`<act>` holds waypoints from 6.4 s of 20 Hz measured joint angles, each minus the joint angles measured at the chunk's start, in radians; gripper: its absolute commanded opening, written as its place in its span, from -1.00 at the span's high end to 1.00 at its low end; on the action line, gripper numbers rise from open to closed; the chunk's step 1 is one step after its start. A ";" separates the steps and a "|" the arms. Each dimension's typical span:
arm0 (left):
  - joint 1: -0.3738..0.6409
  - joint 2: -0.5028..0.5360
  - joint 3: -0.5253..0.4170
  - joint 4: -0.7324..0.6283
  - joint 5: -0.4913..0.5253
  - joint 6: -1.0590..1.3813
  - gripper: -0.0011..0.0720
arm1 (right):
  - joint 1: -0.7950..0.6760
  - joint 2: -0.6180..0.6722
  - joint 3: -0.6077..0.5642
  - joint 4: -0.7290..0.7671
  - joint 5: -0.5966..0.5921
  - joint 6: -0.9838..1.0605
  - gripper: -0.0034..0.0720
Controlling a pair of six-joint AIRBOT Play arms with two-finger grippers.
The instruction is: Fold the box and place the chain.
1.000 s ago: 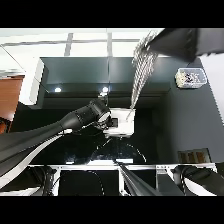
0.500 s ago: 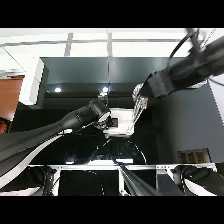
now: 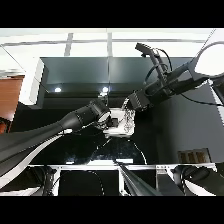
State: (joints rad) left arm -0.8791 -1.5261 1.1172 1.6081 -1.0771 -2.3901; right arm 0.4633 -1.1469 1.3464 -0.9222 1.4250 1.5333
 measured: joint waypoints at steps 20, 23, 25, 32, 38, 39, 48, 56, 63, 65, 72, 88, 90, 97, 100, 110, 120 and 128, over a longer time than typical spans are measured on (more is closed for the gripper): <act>0.000 0.000 0.000 0.000 0.001 0.000 0.89 | 0.041 0.033 0.004 -0.045 -0.024 0.032 0.87; 0.000 0.000 0.000 0.000 0.001 0.000 0.89 | 0.047 0.033 -0.141 -0.054 -0.117 0.039 0.87; 0.000 0.000 0.000 0.000 0.001 0.000 0.89 | 0.048 0.033 -0.223 -0.043 -0.191 0.043 0.87; 0.000 0.000 0.000 0.000 0.001 0.000 0.89 | 0.049 0.033 -0.344 0.003 -0.307 0.047 0.20; 0.000 0.000 0.000 0.000 0.001 0.000 0.89 | 0.023 0.034 -0.357 -0.047 -0.288 0.048 0.20; 0.000 0.000 0.000 0.000 0.001 0.000 0.89 | 0.010 0.034 -0.358 -0.066 -0.270 0.049 0.20; 0.002 0.004 0.020 -0.019 -0.030 -0.026 -0.20 | -0.041 0.034 -0.359 -0.275 -0.228 0.038 0.20; 0.004 0.152 0.031 0.084 -0.160 0.087 -0.19 | -0.061 0.034 -0.359 -0.377 -0.225 0.036 0.20; 0.322 0.403 -0.249 0.094 -0.171 0.335 -0.19 | -0.097 0.034 -0.359 -0.410 -0.201 0.066 0.20; 0.482 0.421 -0.354 -0.108 -0.113 0.467 -0.19 | -0.098 0.034 -0.359 -0.409 -0.204 0.070 0.20; 0.703 0.337 -0.513 -0.790 -0.025 1.626 -0.98 | -0.100 0.034 -0.359 -0.374 -0.249 0.084 0.20; 0.523 0.238 -0.520 -1.027 0.214 2.770 -0.97 | -0.100 0.034 -0.359 -0.336 -0.287 0.087 0.20; 0.515 0.225 -0.509 -1.046 0.211 2.789 -0.97 | -0.100 0.034 -0.359 -0.332 -0.294 0.087 0.20; 0.496 0.201 -0.484 -1.108 0.222 2.805 -0.97 | -0.100 0.034 -0.359 -0.327 -0.306 0.087 0.20; 0.491 0.199 -0.482 -1.111 0.229 2.805 -0.97 | -0.100 0.034 -0.359 -0.326 -0.311 0.087 0.20; 0.409 0.196 -0.481 -1.116 0.312 2.805 -0.96 | -0.100 0.034 -0.359 -0.308 -0.324 0.086 0.20; 0.388 0.193 -0.471 -1.073 0.332 2.692 -0.96 | -0.100 0.034 -0.359 -0.305 -0.331 0.087 0.20; 0.336 0.192 -0.471 -1.093 0.361 2.649 -0.96 | -0.100 0.034 -0.359 -0.304 -0.332 0.086 0.20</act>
State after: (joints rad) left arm -0.5434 -1.3346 0.6464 0.5152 -0.7158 0.2584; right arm 0.3634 -1.1126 0.9871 -1.2266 1.0931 1.6196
